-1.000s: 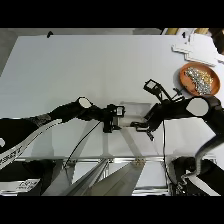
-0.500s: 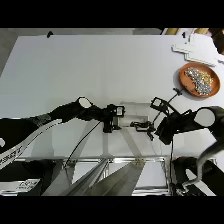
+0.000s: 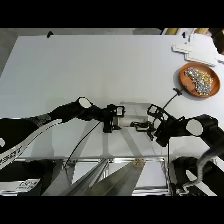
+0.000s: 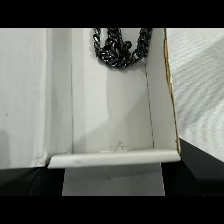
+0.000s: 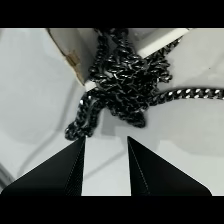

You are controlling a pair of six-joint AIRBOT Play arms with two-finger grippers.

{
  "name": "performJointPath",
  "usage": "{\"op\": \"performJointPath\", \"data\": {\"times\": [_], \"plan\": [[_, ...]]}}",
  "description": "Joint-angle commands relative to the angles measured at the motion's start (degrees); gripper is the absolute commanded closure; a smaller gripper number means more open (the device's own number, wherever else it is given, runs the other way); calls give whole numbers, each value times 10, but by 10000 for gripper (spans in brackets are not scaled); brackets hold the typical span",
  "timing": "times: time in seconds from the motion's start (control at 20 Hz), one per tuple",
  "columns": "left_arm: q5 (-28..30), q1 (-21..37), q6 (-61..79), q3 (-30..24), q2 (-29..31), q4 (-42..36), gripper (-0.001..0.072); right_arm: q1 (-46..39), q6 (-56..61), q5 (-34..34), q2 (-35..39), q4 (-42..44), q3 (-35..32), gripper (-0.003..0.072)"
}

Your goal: Fold the box and place the chain.

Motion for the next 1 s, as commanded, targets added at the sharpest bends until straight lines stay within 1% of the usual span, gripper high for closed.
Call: {"op": "performJointPath", "data": {"times": [0.0,0.2,0.35,0.6,0.7,0.8,0.85,0.9,0.95], "plan": [[0,0,0,0,0,0,459,10,14,-18,-19,-5,-3,391],[0,0,0,0,0,0,459,63,20,-20,-33,-6,-3,397],[0,0,0,0,0,0,459,65,48,-24,-52,-14,-3,397],[0,0,0,0,0,0,459,65,51,-35,-73,-12,-3,399],[0,0,0,0,0,0,459,65,61,-38,-75,-12,-4,467],[0,0,0,0,0,0,459,65,61,-37,-79,-12,-9,509],[0,0,0,0,0,0,459,65,61,-36,-79,-12,-11,512],[0,0,0,0,0,0,459,65,61,-35,-79,-12,-11,559],[0,0,0,0,0,0,459,65,61,-35,-79,-12,-11,624]]}}
